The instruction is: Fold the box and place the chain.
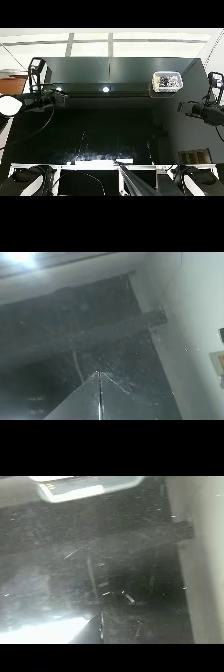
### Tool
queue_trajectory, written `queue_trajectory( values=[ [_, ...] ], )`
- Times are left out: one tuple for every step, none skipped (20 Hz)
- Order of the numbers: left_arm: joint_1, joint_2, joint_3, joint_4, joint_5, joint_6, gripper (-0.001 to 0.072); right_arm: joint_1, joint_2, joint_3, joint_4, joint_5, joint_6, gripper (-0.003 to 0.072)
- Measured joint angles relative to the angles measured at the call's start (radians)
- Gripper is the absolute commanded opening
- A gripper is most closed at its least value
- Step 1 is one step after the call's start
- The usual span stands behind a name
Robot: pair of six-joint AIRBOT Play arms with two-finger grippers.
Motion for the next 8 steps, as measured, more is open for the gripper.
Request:
queue_trajectory(
  values=[
    [-0.002,0.001,-0.004,0.007,0.001,-0.010,0.0027,0.000,0.002,-0.003,-0.010,0.003,0.005,0.0019],
    [-0.005,0.002,-0.008,0.013,-0.001,-0.019,0.0027,0.000,0.003,-0.005,-0.018,0.003,0.012,0.0019],
    [-0.006,0.002,-0.010,0.017,-0.002,-0.023,0.0027,0.000,0.004,-0.006,-0.024,0.004,0.017,0.0019],
    [-0.008,0.002,-0.012,0.018,-0.005,-0.027,0.0027,0.000,0.005,-0.007,-0.030,0.003,0.020,0.0019],
    [-0.009,0.002,-0.013,0.021,-0.006,-0.031,0.0027,0.000,0.005,-0.008,-0.033,0.004,0.024,0.0019],
    [-0.009,0.002,-0.013,0.023,-0.006,-0.035,0.0027,0.000,0.005,-0.009,-0.036,0.004,0.025,0.0019],
    [-0.010,0.002,-0.014,0.025,-0.004,-0.035,0.0027,0.000,0.006,-0.009,-0.038,0.005,0.027,0.0019],
    [-0.010,0.002,-0.015,0.025,-0.004,-0.038,0.0027,0.000,0.006,-0.009,-0.039,0.004,0.027,0.0019]
  ],
)
